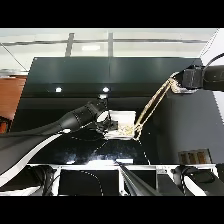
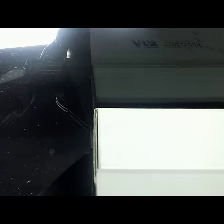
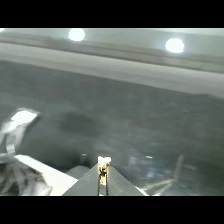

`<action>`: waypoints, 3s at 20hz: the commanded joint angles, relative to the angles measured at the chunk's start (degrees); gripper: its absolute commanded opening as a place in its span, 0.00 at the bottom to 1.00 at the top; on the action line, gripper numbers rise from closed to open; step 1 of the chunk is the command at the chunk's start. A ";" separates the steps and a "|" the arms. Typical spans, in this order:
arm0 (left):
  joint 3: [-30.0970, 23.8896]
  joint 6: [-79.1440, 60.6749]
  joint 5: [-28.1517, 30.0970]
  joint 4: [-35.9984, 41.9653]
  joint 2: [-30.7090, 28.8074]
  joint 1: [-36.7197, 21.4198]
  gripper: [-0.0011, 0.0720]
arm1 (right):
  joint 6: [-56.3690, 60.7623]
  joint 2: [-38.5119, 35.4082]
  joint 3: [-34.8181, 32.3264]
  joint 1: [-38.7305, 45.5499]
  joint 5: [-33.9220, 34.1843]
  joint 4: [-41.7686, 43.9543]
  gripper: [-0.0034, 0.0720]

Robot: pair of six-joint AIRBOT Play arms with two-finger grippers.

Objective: Fold the box and place the chain.

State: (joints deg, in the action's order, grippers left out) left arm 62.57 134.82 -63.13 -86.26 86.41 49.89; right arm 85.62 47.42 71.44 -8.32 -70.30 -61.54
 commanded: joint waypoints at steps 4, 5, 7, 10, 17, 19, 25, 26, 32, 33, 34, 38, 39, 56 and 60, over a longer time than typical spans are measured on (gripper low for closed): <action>0.02 0.00 -0.13 -0.02 0.00 0.00 0.05 | -3.13 -0.61 1.09 -2.69 -3.50 11.10 0.07; 0.02 0.00 -0.13 -0.02 0.00 0.00 0.05 | -3.10 -0.61 1.09 -3.91 -3.45 11.08 0.07; 0.02 0.00 -0.11 -0.02 0.00 0.00 0.05 | -3.04 -0.61 1.09 -5.77 -3.67 11.08 0.07; 0.02 0.00 -0.11 -0.02 0.00 0.00 0.05 | -2.99 -0.61 1.09 -6.25 -3.69 11.10 0.07; 0.02 0.00 -0.09 -0.02 0.00 0.00 0.05 | -3.10 -0.61 1.09 -6.27 -4.52 13.75 0.07; 0.02 0.00 -0.07 -0.02 0.00 0.00 0.05 | -3.87 -0.61 1.09 -6.32 -4.50 16.85 0.07; 0.02 0.00 0.11 -0.04 0.00 0.00 0.05 | -4.26 0.70 -2.23 -11.34 0.02 17.57 0.07; 0.02 0.00 0.09 -0.04 0.00 0.00 0.05 | -4.26 0.98 -4.00 -12.20 0.85 17.57 0.07; 0.02 0.00 0.09 -0.02 0.00 0.00 0.05 | -4.98 1.44 -19.47 -13.88 10.21 14.51 0.07; 0.02 0.00 0.11 -0.02 0.00 0.00 0.05 | -4.98 1.46 -23.15 -14.21 13.25 14.47 0.07; 0.02 0.00 0.11 -0.02 0.00 0.00 0.05 | -5.07 1.46 -26.80 -14.51 15.96 14.47 0.07; 0.02 0.00 0.09 -0.02 0.00 0.00 0.05 | -5.27 1.46 -32.96 -14.56 15.93 14.51 0.51; 0.02 0.00 0.09 -0.02 0.00 0.00 0.05 | -6.49 1.33 -32.74 -14.49 15.28 14.49 0.63; 0.02 0.00 -0.02 0.00 0.00 0.00 0.05 | -73.22 5.20 -46.86 -0.85 23.17 15.32 0.99; 0.02 0.00 -0.15 0.00 0.00 0.00 0.05 | -85.94 11.56 -46.84 -0.85 23.02 22.40 0.99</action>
State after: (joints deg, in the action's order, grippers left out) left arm 62.57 134.82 -63.18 -86.26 86.41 49.89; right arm 12.27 55.24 25.02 -9.21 -48.05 -43.72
